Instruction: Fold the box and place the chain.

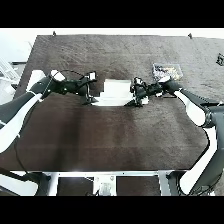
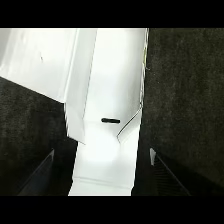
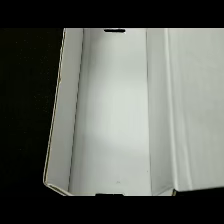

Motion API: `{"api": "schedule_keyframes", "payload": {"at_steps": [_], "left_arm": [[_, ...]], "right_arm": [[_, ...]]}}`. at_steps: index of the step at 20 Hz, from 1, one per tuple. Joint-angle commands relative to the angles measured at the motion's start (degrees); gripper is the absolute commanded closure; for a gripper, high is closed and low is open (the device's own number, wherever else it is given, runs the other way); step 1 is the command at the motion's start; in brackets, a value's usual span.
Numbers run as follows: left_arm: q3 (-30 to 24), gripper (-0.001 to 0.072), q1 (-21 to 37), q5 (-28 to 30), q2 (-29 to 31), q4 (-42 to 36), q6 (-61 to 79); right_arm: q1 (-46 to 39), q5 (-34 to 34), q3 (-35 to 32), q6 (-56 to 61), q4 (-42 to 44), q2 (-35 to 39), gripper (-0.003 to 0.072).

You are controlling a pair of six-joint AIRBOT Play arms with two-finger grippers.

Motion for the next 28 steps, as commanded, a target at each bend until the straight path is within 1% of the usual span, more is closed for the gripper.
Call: {"api": "schedule_keyframes", "payload": {"at_steps": [1, 2, 3, 4, 8, 11, 16, 18, 22, 28], "left_arm": [[-0.9, 0.0001, 0.0, 1.3, -1.6, -1.9, 0.2], [-0.9, 0.0002, 0.0, 1.3, -2.5, -1.9, 0.2], [-0.9, 0.0054, 0.0, 1.2, -3.5, -1.9, 0.1], [-0.8, 0.0074, 0.0, 1.3, -4.3, -1.7, 0.2], [0.3, 0.0072, 0.0, 1.3, -5.3, -1.7, 1.7], [3.0, 0.0072, 0.1, 0.2, -5.6, -1.5, 2.7], [8.2, 0.0073, 0.2, -4.6, -9.4, 1.6, 2.8], [9.3, 0.0072, 0.6, -6.2, -10.4, 1.3, 4.2], [9.7, 0.0073, 0.7, -6.6, -10.4, 0.6, 5.2], [9.7, 0.0073, 0.7, -6.6, -10.7, -3.8, 7.2]], "right_arm": [[0.0, 0.0, 0.0, 0.0, 0.0, 0.0, 0.0096], [0.0, 0.0, 0.0, 0.0, 0.0, 0.0, 0.0095], [0.0, 0.0, 0.0, 0.0, 0.0, 0.0, 0.0095], [0.0, 0.0, 0.0, 0.0, 0.0, 0.0, 0.0095], [0.0, 0.0, 0.0, 0.0, 0.0, 0.0, 0.0095], [0.0, 0.0, 0.0, 0.0, 0.0, 0.0, 0.0095], [0.0, 0.0, 0.0, 0.0, 0.0, 0.0, 0.0095], [0.0, 0.0, 0.0, 0.0, 0.0, 0.0, 0.0095], [0.0, 0.0, 0.0, 0.0, 0.0, 0.0, 0.0096], [0.0, 0.0, 0.0, 0.0, 0.0, 0.0, 0.0095]]}}
